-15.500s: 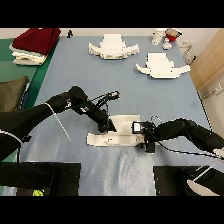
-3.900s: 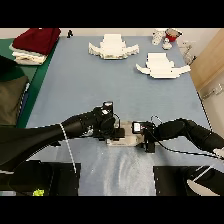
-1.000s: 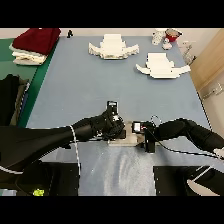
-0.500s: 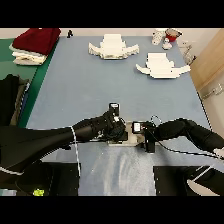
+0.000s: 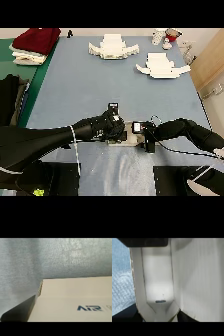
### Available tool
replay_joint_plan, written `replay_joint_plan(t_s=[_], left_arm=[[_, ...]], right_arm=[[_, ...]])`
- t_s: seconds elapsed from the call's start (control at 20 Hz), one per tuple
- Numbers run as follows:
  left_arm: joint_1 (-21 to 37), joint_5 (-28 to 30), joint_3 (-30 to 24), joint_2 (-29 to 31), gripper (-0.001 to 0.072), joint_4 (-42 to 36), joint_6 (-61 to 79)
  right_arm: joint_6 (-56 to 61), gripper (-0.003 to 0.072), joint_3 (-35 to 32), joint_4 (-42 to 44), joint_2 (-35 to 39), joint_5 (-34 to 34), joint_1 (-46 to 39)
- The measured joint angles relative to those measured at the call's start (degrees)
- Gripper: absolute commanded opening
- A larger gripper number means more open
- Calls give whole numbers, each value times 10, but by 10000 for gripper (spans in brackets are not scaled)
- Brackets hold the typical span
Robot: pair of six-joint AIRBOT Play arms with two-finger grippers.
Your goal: Fold the box.
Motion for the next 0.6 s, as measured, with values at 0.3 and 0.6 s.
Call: replay_joint_plan(t_s=[0.3, 0.6], left_arm=[[-6, -103, 43, 53, 446, -2, 32], [-10, -169, 61, 117, 17, -3, 66]], right_arm=[[0, 435, 0, 0, 0, 0, 0], [0, 435, 0, 0, 0, 0, 0]])
